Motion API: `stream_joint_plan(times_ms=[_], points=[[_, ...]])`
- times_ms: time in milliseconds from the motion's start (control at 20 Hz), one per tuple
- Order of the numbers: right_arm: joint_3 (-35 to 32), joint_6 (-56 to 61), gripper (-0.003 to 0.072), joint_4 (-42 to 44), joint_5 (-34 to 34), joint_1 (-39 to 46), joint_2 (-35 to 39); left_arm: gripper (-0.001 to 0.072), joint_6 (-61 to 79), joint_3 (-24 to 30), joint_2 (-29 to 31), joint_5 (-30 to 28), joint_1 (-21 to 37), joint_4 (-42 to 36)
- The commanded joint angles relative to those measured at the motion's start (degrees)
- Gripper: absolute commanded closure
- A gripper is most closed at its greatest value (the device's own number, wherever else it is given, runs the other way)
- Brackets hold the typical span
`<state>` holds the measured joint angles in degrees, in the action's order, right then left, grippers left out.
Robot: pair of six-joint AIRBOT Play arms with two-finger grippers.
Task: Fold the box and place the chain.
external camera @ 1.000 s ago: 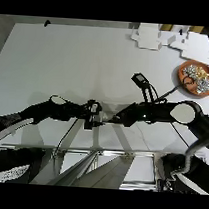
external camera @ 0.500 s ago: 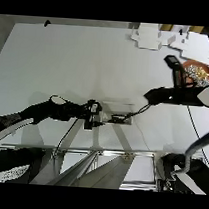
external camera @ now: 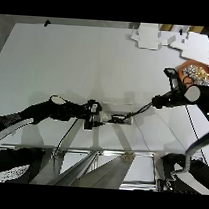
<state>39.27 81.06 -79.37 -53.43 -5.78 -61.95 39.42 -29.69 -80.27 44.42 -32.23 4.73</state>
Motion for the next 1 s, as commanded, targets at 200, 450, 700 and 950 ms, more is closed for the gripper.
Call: stream_joint_plan(times_ms=[200,450,700,950], points=[[-0.59,1.70,0.0397,-5.73,4.39,-0.11,-2.82,0.0612,0.00,-0.04,0.00,-0.02,0.00,0.00],[-0.59,1.70,0.0396,-5.66,5.53,-0.11,-6.56,0.0612,0.00,-0.04,0.00,-0.02,0.00,0.00],[-0.59,1.70,0.0398,-5.49,7.69,-0.11,-7.06,0.0612,0.00,-0.04,0.00,-0.02,0.00,0.00],[-0.59,1.75,0.0399,-5.44,8.07,-0.11,-9.29,0.0612,0.00,-0.04,0.00,-0.02,0.00,0.00]])
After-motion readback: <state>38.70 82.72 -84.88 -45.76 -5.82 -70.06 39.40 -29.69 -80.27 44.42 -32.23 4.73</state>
